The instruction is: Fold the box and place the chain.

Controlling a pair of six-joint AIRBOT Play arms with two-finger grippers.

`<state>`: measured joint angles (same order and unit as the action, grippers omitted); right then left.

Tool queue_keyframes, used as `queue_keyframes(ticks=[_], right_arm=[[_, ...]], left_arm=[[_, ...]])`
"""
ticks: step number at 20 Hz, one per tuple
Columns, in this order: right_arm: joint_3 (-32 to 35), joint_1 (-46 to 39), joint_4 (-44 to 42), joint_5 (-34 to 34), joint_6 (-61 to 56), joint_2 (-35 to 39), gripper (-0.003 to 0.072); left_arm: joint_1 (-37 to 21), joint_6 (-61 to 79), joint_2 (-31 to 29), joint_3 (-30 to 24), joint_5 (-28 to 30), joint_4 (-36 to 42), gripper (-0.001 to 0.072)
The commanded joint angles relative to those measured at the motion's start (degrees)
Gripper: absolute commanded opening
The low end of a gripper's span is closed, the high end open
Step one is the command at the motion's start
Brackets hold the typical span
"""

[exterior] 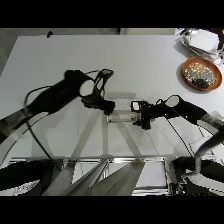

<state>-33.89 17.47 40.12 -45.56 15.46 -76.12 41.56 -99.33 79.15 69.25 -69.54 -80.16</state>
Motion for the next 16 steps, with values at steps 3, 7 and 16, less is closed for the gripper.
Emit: queue_keyframes(ticks=[3,7,16], right_arm=[[0.0,0.0,0.0,0.0,0.0,0.0,0.0296],[0.0,0.0,0.0,-0.1,0.0,0.0,0.0296],[0.0,0.0,0.0,0.0,0.0,0.0,0.0296]], left_arm=[[-8.6,55.1,-11.8,-7.5,-0.2,13.1,0.0699],[-18.8,98.7,-14.2,-23.6,5.5,33.4,0.0699],[-20.2,125.4,3.5,-30.8,17.3,56.6,0.0705]])
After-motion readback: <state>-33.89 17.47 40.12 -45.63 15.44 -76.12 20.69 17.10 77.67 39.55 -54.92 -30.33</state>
